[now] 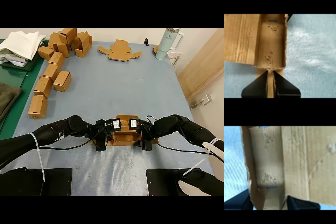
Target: Fold the box.
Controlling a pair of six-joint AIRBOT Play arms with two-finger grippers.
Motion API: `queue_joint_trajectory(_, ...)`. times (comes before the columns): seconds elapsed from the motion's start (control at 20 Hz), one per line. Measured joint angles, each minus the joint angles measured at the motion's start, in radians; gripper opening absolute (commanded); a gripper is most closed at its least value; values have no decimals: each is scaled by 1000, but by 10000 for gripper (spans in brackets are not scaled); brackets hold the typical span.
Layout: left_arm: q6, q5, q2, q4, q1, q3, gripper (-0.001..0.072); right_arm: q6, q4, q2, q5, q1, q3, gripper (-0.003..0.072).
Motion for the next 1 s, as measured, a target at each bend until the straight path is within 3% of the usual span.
queue_joint_trajectory(0.45, 30, 38, -24, -37, -44, 9, 108, 0, 0, 0, 0, 0, 0, 536)
queue_joint_trajectory(0.5, 32, 39, -29, -44, -46, 13, 133, 0, 0, 0, -1, 0, 0, 536)
queue_joint_trajectory(0.6, 36, 42, -37, -53, -51, 19, 371, 0, 0, 0, -2, 0, 0, 536)
queue_joint_trajectory(0.9, 39, 43, -45, -65, -57, 24, 376, 0, -1, 0, -2, 0, 0, 536)
queue_joint_trajectory(1.0, 40, 43, -45, -66, -58, 24, 606, 0, -1, 0, -2, 0, 0, 536)
